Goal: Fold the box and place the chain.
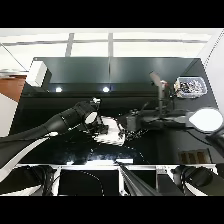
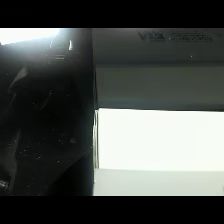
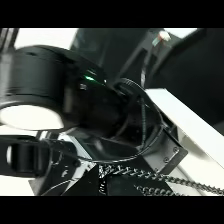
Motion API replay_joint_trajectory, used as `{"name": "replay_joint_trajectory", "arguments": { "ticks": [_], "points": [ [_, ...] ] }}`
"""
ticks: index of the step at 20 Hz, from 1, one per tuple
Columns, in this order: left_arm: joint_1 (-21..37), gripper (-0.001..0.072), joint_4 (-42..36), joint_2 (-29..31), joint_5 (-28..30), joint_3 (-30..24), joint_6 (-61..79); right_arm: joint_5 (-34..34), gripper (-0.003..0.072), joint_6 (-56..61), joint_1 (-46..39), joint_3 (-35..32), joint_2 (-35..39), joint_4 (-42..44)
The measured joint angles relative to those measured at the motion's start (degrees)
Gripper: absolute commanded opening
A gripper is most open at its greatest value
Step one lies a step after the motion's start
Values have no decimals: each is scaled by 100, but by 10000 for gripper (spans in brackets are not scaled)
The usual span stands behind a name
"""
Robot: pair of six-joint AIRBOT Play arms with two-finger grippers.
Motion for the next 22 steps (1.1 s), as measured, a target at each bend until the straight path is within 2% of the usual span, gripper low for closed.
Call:
{"name": "replay_joint_trajectory", "arguments": {
  "ticks": [2,3,4,5,6,10,13,15,16,19,22],
  "points": [
    [0,37,0,0,0,0,0,-111,35,-9,105,-15,-173,9],
    [0,37,0,0,-2,0,0,-140,150,-13,136,-20,-229,9],
    [0,37,0,0,0,0,0,-160,506,-13,157,-20,-264,9],
    [0,37,0,0,0,0,0,-160,628,-15,162,-20,-291,2],
    [0,37,0,0,0,0,0,-125,601,-22,129,-9,-310,-17],
    [0,37,0,0,0,0,0,721,602,-42,-682,240,-160,-586],
    [0,37,0,0,0,0,0,1353,621,-59,-1624,269,151,-1805],
    [0,37,0,0,0,0,0,1467,624,-149,-2068,-7,269,-2621],
    [0,37,0,0,0,0,2,1338,718,-304,-2201,-247,304,-2892],
    [0,37,-2,0,0,0,0,579,719,-1405,-2229,-1040,356,-3036],
    [0,37,-2,0,0,0,0,-208,718,-3099,-1814,-1672,372,-2914]
  ]
}}
